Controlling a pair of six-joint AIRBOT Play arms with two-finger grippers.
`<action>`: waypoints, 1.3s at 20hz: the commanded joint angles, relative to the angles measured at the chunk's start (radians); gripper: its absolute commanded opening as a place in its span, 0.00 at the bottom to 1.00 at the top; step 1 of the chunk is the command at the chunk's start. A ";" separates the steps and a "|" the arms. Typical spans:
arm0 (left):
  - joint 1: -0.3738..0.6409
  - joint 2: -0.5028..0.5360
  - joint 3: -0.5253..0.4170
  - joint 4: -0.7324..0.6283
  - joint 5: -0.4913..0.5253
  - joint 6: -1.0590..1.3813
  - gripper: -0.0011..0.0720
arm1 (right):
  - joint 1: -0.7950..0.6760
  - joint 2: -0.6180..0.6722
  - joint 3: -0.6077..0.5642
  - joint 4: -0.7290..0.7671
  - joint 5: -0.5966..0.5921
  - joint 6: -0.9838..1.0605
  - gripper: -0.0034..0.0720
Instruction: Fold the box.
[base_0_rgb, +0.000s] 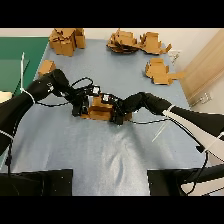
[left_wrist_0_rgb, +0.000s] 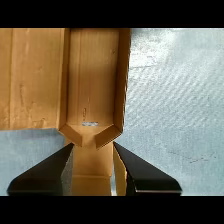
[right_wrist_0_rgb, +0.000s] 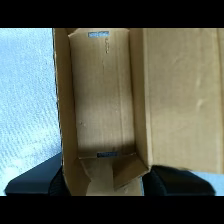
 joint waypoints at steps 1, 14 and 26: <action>-0.005 -0.018 0.000 -0.004 -0.006 0.003 0.49 | -0.001 0.000 0.000 0.000 0.000 0.000 0.64; -0.041 -0.019 0.000 0.004 0.039 0.003 0.30 | -0.001 -0.001 0.000 0.000 0.000 0.000 0.64; -0.043 -0.019 0.000 0.091 0.060 -0.021 0.30 | -0.001 0.000 0.000 0.000 0.000 0.000 0.64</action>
